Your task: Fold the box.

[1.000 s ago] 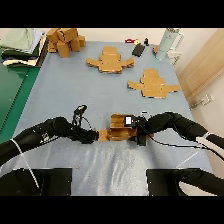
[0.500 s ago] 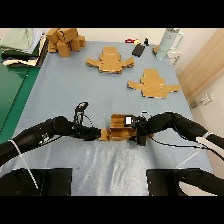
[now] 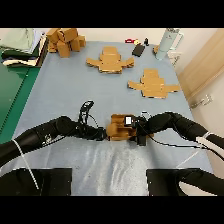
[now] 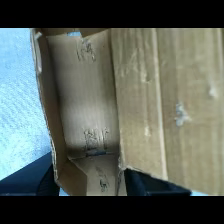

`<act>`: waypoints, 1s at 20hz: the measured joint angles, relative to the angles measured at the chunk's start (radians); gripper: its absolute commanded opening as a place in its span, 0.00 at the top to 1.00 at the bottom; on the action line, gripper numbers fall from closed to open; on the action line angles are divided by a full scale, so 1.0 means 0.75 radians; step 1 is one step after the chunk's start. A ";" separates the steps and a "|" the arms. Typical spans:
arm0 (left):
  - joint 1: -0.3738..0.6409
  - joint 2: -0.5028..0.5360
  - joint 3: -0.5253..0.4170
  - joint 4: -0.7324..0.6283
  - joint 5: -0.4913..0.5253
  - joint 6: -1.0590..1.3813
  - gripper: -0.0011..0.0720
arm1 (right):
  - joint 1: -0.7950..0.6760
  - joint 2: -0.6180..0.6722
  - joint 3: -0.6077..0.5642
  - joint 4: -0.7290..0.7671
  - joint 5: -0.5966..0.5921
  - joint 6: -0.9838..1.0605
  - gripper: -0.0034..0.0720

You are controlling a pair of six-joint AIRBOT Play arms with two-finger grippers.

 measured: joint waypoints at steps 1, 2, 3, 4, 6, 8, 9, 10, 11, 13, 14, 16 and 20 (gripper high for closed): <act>-0.006 -0.002 0.006 0.001 0.002 0.009 0.59 | 0.000 -0.001 0.000 0.000 0.000 -0.001 0.33; -0.010 -0.003 0.011 -0.001 0.004 0.014 0.59 | 0.000 0.000 0.000 0.000 0.000 -0.001 0.33; -0.012 -0.005 0.014 -0.002 0.007 0.018 0.59 | 0.000 0.000 0.000 0.000 0.000 -0.001 0.33; -0.015 -0.006 0.017 -0.002 0.008 0.021 0.58 | 0.000 -0.001 0.000 0.000 0.000 -0.001 0.33; -0.016 -0.007 0.020 -0.004 0.011 0.025 0.58 | 0.000 0.000 0.000 0.000 0.000 -0.001 0.33; -0.018 -0.007 0.022 -0.004 0.011 0.026 0.58 | 0.000 0.000 0.000 0.000 0.000 0.000 0.33; -0.018 -0.007 0.022 -0.007 0.011 0.026 0.58 | 0.000 -0.001 0.000 0.000 0.000 -0.001 0.33; -0.019 -0.007 0.022 -0.010 0.012 0.025 0.58 | 0.000 0.000 0.000 0.000 0.000 -0.001 0.33; -0.019 -0.007 0.023 -0.013 0.012 0.025 0.58 | 0.000 0.000 0.000 0.000 0.000 -0.001 0.33; -0.020 -0.007 0.024 -0.019 0.009 0.022 0.58 | 0.000 0.000 0.000 -0.001 0.000 -0.001 0.33; -0.020 -0.008 0.024 -0.019 0.004 0.022 0.58 | 0.000 0.000 0.000 -0.001 0.000 -0.001 0.33; -0.004 -0.008 0.032 -0.021 -0.017 0.022 0.58 | 0.000 0.000 0.000 0.000 0.000 -0.001 0.33; 0.060 -0.007 0.058 -0.023 -0.102 0.021 0.58 | 0.000 0.000 0.000 0.000 0.000 -0.001 0.33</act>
